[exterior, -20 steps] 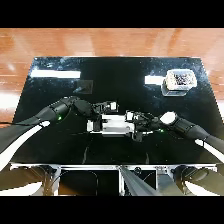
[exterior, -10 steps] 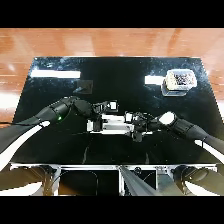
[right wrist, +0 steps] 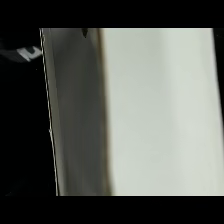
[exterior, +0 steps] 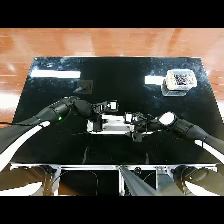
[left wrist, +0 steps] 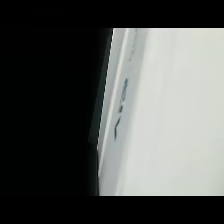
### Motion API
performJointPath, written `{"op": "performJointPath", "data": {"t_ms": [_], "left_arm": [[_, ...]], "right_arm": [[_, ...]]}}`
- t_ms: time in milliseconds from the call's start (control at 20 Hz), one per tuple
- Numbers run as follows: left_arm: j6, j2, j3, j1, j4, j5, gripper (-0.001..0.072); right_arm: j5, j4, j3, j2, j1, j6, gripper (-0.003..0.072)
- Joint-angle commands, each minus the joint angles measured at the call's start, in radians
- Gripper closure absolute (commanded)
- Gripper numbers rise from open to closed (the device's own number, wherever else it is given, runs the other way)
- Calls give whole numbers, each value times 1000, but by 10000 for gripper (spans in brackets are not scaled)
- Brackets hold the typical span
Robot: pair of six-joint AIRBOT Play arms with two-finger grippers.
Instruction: Fold the box and place the chain.
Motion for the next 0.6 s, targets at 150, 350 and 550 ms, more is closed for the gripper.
{"op": "performJointPath", "data": {"t_ms": [150, 350, 550], "left_arm": [[-8, 0, 0, -1, -5, 42, 690], [-47, 0, 0, -1, -4, 87, 605], [-221, 4, 12, 0, 1, 101, 129]], "right_arm": [[26, 26, 0, 0, 0, 8, 200], [25, 27, 0, 0, 0, 8, 200], [25, 27, 1, 0, 0, 8, 200]]}}
